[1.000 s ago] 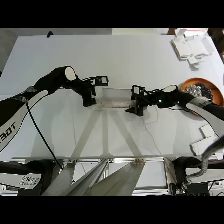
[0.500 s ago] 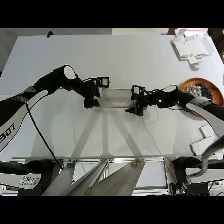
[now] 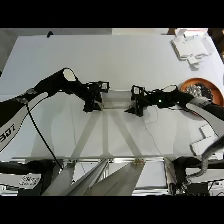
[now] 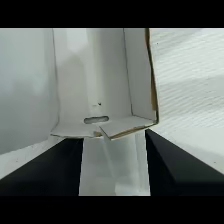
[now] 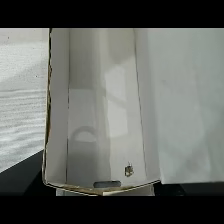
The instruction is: Fold the box and place the chain.
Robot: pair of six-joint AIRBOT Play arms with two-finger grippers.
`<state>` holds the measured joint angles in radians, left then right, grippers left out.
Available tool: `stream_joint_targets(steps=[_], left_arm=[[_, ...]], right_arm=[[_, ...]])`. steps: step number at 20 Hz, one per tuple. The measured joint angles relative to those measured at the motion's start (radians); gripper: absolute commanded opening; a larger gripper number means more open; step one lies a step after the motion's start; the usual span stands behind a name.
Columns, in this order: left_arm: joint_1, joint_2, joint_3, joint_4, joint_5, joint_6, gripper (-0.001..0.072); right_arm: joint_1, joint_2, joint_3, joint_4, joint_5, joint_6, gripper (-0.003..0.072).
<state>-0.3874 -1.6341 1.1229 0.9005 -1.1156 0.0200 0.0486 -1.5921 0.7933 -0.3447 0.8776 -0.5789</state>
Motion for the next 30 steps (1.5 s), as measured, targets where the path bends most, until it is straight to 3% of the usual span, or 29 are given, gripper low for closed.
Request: stream_joint_targets(steps=[3,6,8,10,12,13,17,20,23,24,26,27,30], left_arm=[[0.000,0.000,-0.002,-0.004,0.032,0.003,0.0336],[0.000,0.000,-0.003,-0.021,0.053,0.004,0.0329],[0.000,0.000,-0.003,-0.037,0.062,0.005,0.0254],[0.000,0.000,-0.003,-0.046,0.064,0.006,0.0248],[0.000,0.000,-0.003,-0.053,0.067,0.006,0.0096],[0.000,0.000,-0.003,-0.055,0.068,0.006,0.0067],[0.000,0.000,-0.003,-0.060,0.071,0.006,0.0101],[0.000,0.000,-0.003,-0.062,0.071,0.006,0.0291],[0.000,0.000,-0.003,-0.063,0.071,0.005,0.0332],[0.000,0.000,-0.003,-0.063,0.072,0.004,0.0314],[0.000,0.000,-0.003,-0.063,0.072,0.003,0.0088],[0.000,0.000,-0.003,-0.063,0.072,0.002,0.0041],[0.000,0.000,-0.003,-0.063,0.072,-0.001,0.0029]], right_arm=[[0.000,0.000,0.000,0.000,-0.002,0.002,0.0526],[0.000,0.000,0.000,0.002,-0.004,0.002,0.0526],[-0.001,0.000,0.000,0.001,-0.005,0.002,0.0526],[-0.001,0.000,0.000,0.001,-0.005,0.002,0.0526],[-0.001,0.000,0.000,0.001,-0.005,0.003,0.0526],[-0.001,0.000,0.000,0.001,-0.004,0.002,0.0526],[-0.001,0.000,0.000,0.001,-0.004,0.002,0.0526],[-0.001,0.000,0.000,0.001,-0.003,0.002,0.0526],[-0.001,0.000,0.000,0.001,-0.003,0.002,0.0526],[-0.001,0.000,0.000,0.001,-0.003,0.002,0.0526],[-0.001,0.000,0.000,0.001,-0.002,0.002,0.0526],[-0.001,0.000,0.000,0.001,-0.002,0.002,0.0526],[-0.001,0.000,0.000,0.001,-0.002,0.002,0.0526]])
